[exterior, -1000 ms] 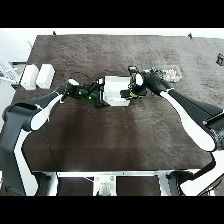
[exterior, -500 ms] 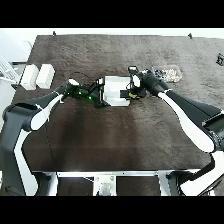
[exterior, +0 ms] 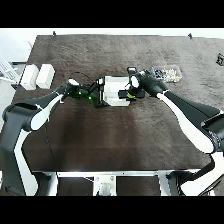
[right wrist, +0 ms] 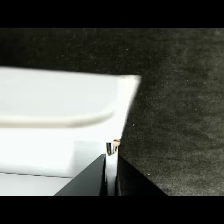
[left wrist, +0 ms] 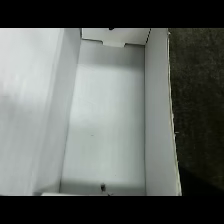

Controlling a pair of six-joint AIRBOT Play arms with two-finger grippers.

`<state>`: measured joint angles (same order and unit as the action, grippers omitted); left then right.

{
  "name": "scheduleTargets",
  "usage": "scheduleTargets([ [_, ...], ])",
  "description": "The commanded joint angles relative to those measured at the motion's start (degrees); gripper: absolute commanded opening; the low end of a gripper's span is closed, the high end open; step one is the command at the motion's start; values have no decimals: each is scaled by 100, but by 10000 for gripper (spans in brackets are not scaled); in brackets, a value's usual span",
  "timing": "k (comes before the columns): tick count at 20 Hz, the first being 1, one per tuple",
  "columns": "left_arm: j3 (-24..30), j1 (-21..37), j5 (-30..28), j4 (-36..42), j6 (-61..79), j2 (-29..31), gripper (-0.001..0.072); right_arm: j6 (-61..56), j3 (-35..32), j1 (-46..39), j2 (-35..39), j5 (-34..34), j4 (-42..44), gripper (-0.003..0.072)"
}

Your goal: Fold the box and place the chain.

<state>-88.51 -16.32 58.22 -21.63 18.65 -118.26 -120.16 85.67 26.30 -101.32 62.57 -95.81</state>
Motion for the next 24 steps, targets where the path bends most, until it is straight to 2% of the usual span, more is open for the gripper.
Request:
scheduleTargets([
  [1,0,2,-13,2,20,4,342,35,0,15,-11,76,11,6],
  [3,0,2,-13,2,20,4,342,35,0,15,-9,72,-9,7],
  [4,0,2,-13,2,20,4,342,35,0,15,-9,72,-28,33],
  [5,0,2,-13,2,20,4,342,35,2,4,-4,72,-26,208],
  [6,0,2,-13,2,20,4,342,35,4,2,2,70,-28,350],
  [9,0,2,-13,2,20,4,342,37,87,-9,15,70,-48,510],
  [10,0,2,-13,2,20,4,342,37,153,-9,15,70,-44,531],
  [14,0,2,-13,2,20,4,342,177,446,-7,37,74,7,530],
  [19,0,2,-15,2,20,4,342,719,487,-11,516,116,109,531],
  [24,0,2,-15,2,20,4,342,1473,487,-501,1102,94,-579,530],
])
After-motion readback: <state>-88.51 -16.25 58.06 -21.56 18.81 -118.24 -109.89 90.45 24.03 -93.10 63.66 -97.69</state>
